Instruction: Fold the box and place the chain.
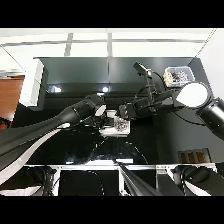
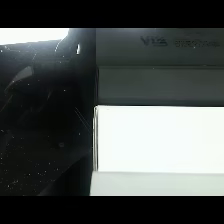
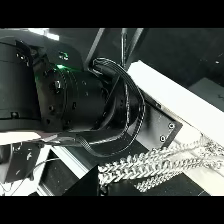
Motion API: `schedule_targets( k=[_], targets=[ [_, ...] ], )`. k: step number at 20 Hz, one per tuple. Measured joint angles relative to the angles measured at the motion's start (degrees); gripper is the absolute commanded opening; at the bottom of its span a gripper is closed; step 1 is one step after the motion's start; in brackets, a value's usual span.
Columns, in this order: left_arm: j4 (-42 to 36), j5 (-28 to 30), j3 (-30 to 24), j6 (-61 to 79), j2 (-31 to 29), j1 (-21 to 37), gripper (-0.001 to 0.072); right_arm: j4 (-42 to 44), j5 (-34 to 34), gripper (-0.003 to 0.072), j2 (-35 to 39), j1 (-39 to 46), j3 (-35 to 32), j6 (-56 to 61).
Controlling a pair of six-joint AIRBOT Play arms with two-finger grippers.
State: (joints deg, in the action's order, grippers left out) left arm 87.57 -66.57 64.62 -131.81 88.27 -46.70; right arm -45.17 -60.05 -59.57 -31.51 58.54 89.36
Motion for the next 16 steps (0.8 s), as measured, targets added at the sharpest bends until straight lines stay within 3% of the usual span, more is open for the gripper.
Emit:
schedule_targets(
  k=[7,14,15,16],
  targets=[
    [0.0,0.0,0.0,0.0,0.0,0.0,0.0028,-5.4,-0.5,0.0205,0.0,0.9,0.0,2.6],
    [-0.1,-0.1,0.1,0.0,0.7,0.0,0.003,-17.1,-3.8,0.0205,0.0,5.5,0.0,3.7],
    [-0.1,-0.3,0.2,0.0,0.8,0.0,0.0041,-18.4,-4.4,0.0205,0.0,5.9,0.0,3.7],
    [-0.1,-0.5,0.5,-0.1,0.9,0.1,0.0169,-19.4,-5.2,0.0205,0.0,6.1,0.0,3.7]
  ],
)
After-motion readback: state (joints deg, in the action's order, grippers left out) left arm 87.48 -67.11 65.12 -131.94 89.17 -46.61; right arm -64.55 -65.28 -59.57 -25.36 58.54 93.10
